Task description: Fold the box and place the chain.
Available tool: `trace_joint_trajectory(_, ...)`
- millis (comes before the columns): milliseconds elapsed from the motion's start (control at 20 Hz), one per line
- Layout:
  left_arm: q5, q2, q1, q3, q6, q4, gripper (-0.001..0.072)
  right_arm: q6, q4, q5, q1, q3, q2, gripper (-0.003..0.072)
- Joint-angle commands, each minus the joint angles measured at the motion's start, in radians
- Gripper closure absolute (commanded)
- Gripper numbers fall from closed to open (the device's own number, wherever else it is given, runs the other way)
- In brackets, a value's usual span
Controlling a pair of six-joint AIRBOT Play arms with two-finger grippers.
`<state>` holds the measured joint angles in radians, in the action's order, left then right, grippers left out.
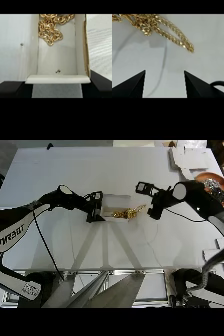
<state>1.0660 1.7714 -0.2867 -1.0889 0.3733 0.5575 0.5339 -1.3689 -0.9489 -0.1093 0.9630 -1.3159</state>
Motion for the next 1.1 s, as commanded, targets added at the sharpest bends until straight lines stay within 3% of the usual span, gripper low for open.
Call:
trace_joint_trajectory(0,0.000,0.000,0.000,0.000,0.000,0.000,0.0375,-0.325,0.200,0.100,0.016,-0.024,-0.092,0.0153)
trace_joint_trajectory(250,0.000,0.000,0.000,0.000,0.000,0.000,0.0375,-0.626,0.391,0.104,0.016,-0.024,-0.156,0.0163)
trace_joint_trajectory(650,0.000,0.000,0.000,0.000,0.000,0.000,0.0375,-0.727,0.487,0.105,0.015,-0.024,-0.228,0.0191)
trace_joint_trajectory(800,0.000,0.000,0.000,0.000,0.000,0.000,0.0375,-0.726,0.478,0.105,0.015,-0.024,-0.234,0.0461)
trace_joint_trajectory(950,0.000,0.000,0.000,0.000,0.000,0.000,0.0375,-0.726,0.468,0.105,0.015,-0.024,-0.234,0.0579)
trace_joint_trajectory(1000,0.000,0.000,0.000,0.000,0.000,0.000,0.0375,-0.716,0.456,0.105,0.015,-0.024,-0.233,0.0671)
trace_joint_trajectory(1050,0.000,0.000,0.000,0.000,0.000,0.000,0.0375,-0.705,0.447,0.105,0.015,-0.024,-0.232,0.0671)
